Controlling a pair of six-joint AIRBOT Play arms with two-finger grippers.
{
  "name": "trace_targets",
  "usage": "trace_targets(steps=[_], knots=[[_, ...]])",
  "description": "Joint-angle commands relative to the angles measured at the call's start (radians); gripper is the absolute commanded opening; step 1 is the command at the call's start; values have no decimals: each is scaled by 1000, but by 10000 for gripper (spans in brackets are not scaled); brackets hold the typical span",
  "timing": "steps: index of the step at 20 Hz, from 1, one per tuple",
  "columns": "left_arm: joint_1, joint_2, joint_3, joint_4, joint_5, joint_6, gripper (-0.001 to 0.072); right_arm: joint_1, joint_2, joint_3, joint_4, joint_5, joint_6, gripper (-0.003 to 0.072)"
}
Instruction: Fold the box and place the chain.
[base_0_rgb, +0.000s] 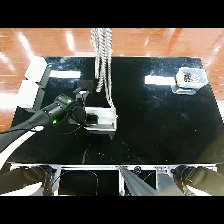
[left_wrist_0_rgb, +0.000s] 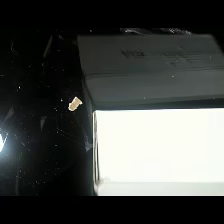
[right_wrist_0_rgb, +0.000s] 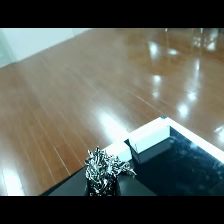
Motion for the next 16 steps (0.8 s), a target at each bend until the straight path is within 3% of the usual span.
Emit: trace_targets(steps=[1, 16], knots=[[0, 0, 0, 1, -1, 0, 21, 0, -8, 0, 6, -30, -9, 19], [0, 0, 0, 1, 0, 0, 21, 0, -42, 0, 18, -97, -11, 19]])
